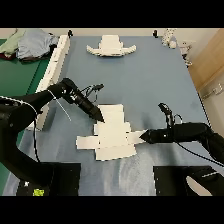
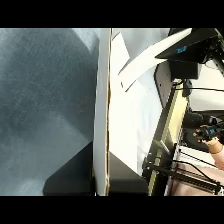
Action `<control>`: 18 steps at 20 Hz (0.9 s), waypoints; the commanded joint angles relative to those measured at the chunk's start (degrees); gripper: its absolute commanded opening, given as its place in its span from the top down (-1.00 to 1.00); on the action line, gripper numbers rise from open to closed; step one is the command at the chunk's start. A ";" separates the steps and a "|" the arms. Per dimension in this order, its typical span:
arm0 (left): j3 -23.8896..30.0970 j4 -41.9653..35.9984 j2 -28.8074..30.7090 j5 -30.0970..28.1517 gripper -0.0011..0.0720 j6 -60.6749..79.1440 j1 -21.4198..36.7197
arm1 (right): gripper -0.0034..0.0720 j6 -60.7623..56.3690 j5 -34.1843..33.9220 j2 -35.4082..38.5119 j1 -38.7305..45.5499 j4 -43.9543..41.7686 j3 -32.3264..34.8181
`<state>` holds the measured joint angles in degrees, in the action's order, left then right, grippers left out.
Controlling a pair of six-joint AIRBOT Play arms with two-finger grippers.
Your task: Fold the box.
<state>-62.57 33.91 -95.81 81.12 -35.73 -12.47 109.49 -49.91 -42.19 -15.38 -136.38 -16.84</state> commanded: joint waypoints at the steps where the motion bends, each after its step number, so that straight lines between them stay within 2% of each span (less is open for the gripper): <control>1: -0.07 -0.96 0.00 -0.42 0.94 0.55 0.02 | 0.56 -0.02 0.61 0.00 0.04 0.74 0.00; 2: -0.07 -0.96 0.00 -0.13 0.94 0.52 0.02 | 0.21 -0.02 1.40 0.00 0.04 1.51 0.00; 3: -0.07 -0.96 0.00 0.55 0.94 0.68 0.02 | 0.11 -0.09 2.47 0.00 0.04 2.91 0.00; 7: -0.17 -2.10 1.73 -0.96 0.95 12.61 -0.55 | 0.11 -10.21 4.98 0.00 2.69 14.67 -2.27; 10: -0.17 -2.21 8.35 -8.15 0.96 21.66 -3.21 | 0.11 -19.10 4.42 0.00 5.88 24.72 -6.93; 15: 1.31 -1.73 20.70 -20.13 0.96 29.51 -8.94 | 0.11 -23.23 5.11 0.00 11.02 25.62 -14.64; 18: 8.92 -1.81 27.89 -32.41 0.96 34.97 -13.53 | 0.11 -24.00 4.92 -0.13 11.43 24.92 -15.43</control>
<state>-58.43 32.03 -74.22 60.45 -7.03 -22.35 87.77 -45.06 -42.24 -5.08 -112.25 -30.48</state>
